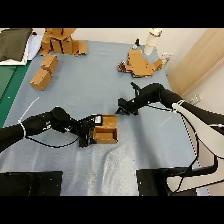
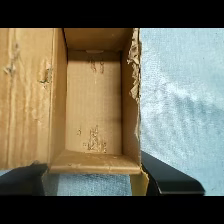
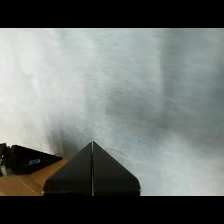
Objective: Fold the box.
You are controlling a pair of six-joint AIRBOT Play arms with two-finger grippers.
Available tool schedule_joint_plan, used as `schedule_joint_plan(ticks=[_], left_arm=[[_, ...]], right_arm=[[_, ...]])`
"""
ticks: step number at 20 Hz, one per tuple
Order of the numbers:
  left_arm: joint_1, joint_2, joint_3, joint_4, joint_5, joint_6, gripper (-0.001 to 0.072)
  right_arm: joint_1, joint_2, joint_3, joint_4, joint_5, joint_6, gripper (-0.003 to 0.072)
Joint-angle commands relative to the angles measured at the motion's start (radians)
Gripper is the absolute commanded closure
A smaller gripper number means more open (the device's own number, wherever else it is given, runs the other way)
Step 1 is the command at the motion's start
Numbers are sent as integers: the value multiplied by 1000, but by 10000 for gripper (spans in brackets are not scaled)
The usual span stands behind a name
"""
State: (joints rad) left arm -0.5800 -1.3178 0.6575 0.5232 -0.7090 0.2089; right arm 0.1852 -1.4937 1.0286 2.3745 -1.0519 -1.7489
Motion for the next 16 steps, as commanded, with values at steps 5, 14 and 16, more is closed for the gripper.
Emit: schedule_joint_plan(ticks=[5,14,16], left_arm=[[0,0,0,0,0,0,255],[0,0,0,0,0,0,255],[0,0,0,0,0,0,255]], right_arm=[[146,-11,-5,176,-193,-490,687],[319,354,-308,83,137,-685,686],[368,379,-310,9,175,-684,686]])
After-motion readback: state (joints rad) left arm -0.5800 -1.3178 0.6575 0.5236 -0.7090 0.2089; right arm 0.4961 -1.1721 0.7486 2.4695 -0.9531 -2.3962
